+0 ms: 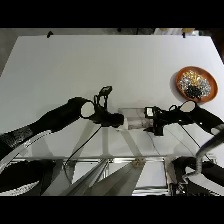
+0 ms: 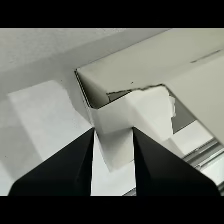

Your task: Fold the box and place the chain.

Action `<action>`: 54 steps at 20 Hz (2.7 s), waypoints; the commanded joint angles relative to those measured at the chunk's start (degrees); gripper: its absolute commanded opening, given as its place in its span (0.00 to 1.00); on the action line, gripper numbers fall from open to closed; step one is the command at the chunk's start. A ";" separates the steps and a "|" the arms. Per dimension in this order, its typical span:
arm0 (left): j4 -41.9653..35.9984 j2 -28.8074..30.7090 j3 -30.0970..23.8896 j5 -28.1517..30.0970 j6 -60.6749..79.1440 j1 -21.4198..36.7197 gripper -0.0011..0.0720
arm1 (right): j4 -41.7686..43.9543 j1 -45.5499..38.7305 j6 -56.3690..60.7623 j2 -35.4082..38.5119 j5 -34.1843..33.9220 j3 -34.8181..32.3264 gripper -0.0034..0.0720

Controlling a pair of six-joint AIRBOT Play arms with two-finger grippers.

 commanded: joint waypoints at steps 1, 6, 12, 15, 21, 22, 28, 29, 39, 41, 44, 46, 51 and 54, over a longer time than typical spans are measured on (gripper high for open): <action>6.03 -1.88 3.06 -1.38 -6.45 -1.92 0.39 | 0.02 -0.02 0.02 0.02 0.00 0.04 0.57; 12.39 -5.03 7.45 -5.73 -14.64 -4.39 0.39 | 0.02 -0.02 0.02 0.02 0.00 0.04 0.57; 17.33 -9.25 13.09 -13.44 -25.00 -6.21 0.38 | 0.02 -0.02 0.02 0.02 0.00 0.02 0.57; 21.07 -14.38 19.12 -19.74 -28.24 -7.67 0.38 | 0.02 -0.02 0.02 0.02 0.02 0.04 0.57; 22.32 -18.58 22.21 -20.52 -31.28 -8.94 0.35 | 0.02 -0.02 0.02 0.02 0.02 0.04 0.57; 22.34 -18.95 22.21 -20.50 -32.06 -8.98 0.32 | 0.02 -0.02 0.02 0.02 0.02 0.04 0.57; 23.21 -20.06 22.21 -20.09 -34.93 -9.14 0.19 | 0.02 -0.02 0.02 0.02 0.02 0.02 0.57; 23.37 -20.06 22.21 -20.06 -35.04 -9.14 0.18 | 0.02 -0.02 0.02 0.02 0.02 0.04 0.57; 23.39 -20.81 22.38 -20.11 -34.71 -9.66 0.10 | 0.02 -0.02 0.02 0.02 0.00 0.04 0.57; 23.41 -20.81 22.47 -20.28 -34.75 -9.66 0.15 | 0.02 -0.02 0.02 0.02 0.02 0.04 0.57; 23.58 -20.83 22.47 -20.26 -34.75 -9.66 0.15 | 0.02 -0.02 0.02 0.02 0.00 0.04 0.57; 23.58 -20.83 22.47 -20.26 -34.77 -9.66 0.15 | 0.02 -0.02 0.02 0.02 0.02 0.04 0.57; 22.86 -20.79 22.47 -20.31 -34.80 -9.62 0.02 | 0.02 -0.02 0.02 0.02 0.02 0.04 0.57; 22.03 -19.91 22.47 -20.31 -34.62 -9.44 0.47 | 0.02 -0.02 0.02 0.02 0.02 0.04 0.57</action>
